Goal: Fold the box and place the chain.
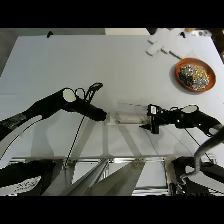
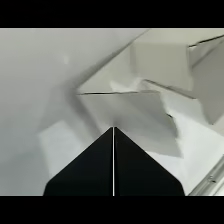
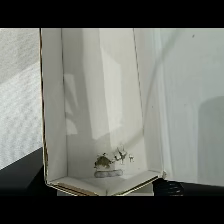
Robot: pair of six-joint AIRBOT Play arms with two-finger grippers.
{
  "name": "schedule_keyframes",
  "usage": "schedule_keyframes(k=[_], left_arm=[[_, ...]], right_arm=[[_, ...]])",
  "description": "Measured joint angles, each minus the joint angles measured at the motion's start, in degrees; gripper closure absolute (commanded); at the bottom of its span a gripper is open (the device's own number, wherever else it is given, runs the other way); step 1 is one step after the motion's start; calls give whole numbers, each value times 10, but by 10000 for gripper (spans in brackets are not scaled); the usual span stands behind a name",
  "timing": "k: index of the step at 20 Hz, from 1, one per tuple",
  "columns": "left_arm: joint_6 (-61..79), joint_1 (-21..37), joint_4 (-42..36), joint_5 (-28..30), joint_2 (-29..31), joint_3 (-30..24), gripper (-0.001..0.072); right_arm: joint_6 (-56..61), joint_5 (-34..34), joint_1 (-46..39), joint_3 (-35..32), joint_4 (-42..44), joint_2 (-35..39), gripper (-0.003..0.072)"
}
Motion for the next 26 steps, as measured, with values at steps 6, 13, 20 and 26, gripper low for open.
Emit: schedule_keyframes(k=[6, 13, 20, 26], left_arm=[[-69, -6, 43, 16, -15, 0, 706], [-74, -12, 31, 24, -29, 0, 705], [-53, -13, -1, 34, -27, -1, 705], [-42, -12, -15, 30, -17, -1, 700]], right_arm=[[0, 0, 0, 0, 0, 0, 371], [0, 0, 0, 0, 0, 0, 371], [0, 0, 0, 0, 0, 0, 371], [0, 0, 0, 0, 0, 0, 371]])
